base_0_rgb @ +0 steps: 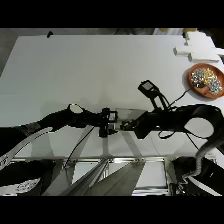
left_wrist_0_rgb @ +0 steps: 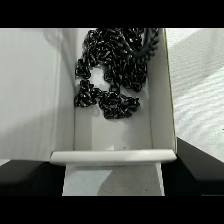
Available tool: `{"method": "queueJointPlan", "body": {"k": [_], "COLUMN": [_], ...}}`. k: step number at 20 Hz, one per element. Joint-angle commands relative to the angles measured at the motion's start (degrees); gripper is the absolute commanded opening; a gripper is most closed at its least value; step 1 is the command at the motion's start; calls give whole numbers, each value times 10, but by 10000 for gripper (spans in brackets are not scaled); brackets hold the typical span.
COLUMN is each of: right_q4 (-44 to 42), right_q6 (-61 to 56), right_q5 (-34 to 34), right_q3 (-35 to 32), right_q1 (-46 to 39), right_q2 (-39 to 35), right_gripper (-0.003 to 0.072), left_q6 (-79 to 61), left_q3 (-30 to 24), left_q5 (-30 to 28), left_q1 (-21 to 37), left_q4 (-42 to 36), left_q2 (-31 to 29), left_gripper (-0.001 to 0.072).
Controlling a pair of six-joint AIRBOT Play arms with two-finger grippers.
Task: Fold the box and place the chain.
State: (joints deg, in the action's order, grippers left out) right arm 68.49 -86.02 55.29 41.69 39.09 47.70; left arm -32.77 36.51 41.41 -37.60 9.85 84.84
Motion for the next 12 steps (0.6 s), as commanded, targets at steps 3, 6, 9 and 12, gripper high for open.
{"method": "queueJointPlan", "body": {"k": [3, 6, 9, 12], "right_q4": [0, 16, 42, 63], "right_q6": [-5, -1, 10, 27], "right_q5": [-9, 38, 85, 90], "right_q3": [1, 29, 107, 151], "right_q1": [18, 6, -50, -129], "right_q2": [78, 76, 76, 76], "right_gripper": [166, 182, 143, 15], "left_q6": [0, 0, 0, 0], "left_q3": [0, 0, 0, 0], "left_q5": [0, 0, 0, 0], "left_q1": [0, 0, 0, 0], "left_q4": [0, 0, 0, 0], "left_q2": [0, 0, 0, 0], "left_gripper": [134, 134, 134, 134]}}
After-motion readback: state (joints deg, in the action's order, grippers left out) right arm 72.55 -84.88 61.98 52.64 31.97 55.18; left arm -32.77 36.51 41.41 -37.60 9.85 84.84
